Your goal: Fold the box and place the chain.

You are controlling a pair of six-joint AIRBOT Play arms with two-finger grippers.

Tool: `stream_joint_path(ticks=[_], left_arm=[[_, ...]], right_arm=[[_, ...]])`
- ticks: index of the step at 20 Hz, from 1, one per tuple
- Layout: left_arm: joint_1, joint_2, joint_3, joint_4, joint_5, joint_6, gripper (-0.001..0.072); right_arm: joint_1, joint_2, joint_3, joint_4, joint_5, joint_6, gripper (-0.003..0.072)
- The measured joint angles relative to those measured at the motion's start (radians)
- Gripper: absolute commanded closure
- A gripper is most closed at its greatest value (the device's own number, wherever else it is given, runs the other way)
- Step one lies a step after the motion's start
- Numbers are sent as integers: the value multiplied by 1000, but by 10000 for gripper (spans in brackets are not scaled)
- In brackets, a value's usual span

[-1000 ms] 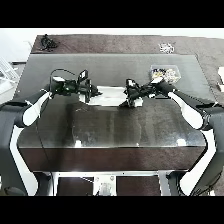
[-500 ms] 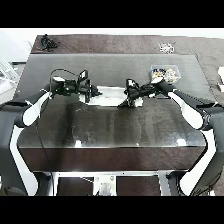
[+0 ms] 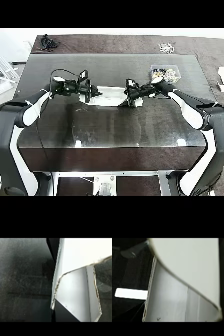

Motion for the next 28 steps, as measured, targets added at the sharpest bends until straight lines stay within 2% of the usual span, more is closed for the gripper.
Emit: stream_joint_path(ticks=[22, 23, 24, 28], left_arm=[[0, 0, 0, -1, 8, -16, 676], [0, 0, 0, -2, 9, -16, 412], [0, -2, -1, 10, 31, -16, 213], [-1, 6, 0, -37, 15, -18, 230]], right_arm=[[0, 0, 0, 3, 1, 0, 127], [0, 0, 0, 3, 2, 0, 127], [0, 0, 0, 2, 2, 0, 126], [0, 0, 0, 0, 6, -2, 127]])
